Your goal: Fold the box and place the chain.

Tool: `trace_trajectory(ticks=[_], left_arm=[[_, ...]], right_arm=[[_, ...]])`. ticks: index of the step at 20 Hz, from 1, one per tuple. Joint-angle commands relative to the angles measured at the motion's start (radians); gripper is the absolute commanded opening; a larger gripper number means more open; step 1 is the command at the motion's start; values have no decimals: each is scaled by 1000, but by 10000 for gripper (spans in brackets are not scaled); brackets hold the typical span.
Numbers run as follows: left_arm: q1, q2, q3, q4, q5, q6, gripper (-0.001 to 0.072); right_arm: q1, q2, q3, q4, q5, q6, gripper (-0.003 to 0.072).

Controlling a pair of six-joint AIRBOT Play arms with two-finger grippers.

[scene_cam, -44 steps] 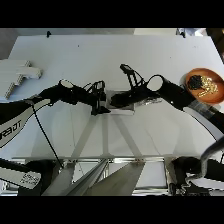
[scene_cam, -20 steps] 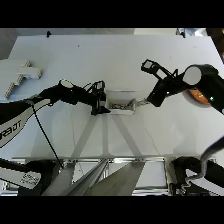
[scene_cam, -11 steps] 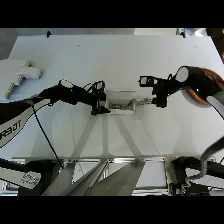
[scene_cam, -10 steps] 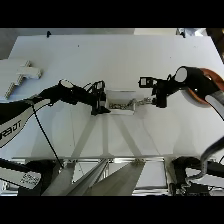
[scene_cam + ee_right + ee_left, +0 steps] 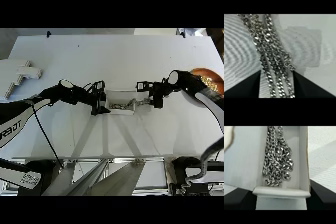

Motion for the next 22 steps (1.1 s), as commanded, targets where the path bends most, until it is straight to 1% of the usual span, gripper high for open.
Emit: trace_trajectory(ticks=[1,2,3,4,7,10,13,17,22], left_arm=[[-1,1,0,0,0,0,456],[-1,1,0,0,0,0,456],[-1,1,0,0,0,0,456],[-1,1,0,0,0,0,456],[-1,1,0,0,0,0,456],[-1,1,0,0,0,0,456],[-1,1,0,0,0,0,456],[-1,1,0,0,0,0,456],[-1,1,0,0,0,0,456]], right_arm=[[16,-21,-1,-4,-26,-4,247],[23,-21,-1,-5,-23,-4,130],[28,-21,-1,-5,-17,0,46],[34,-20,-1,-7,-1,6,13],[48,3,-1,-8,57,18,12],[51,67,-1,-7,60,144,12],[53,159,-1,-3,59,284,12],[97,254,-1,4,56,467,12],[210,277,-1,157,48,497,12]])
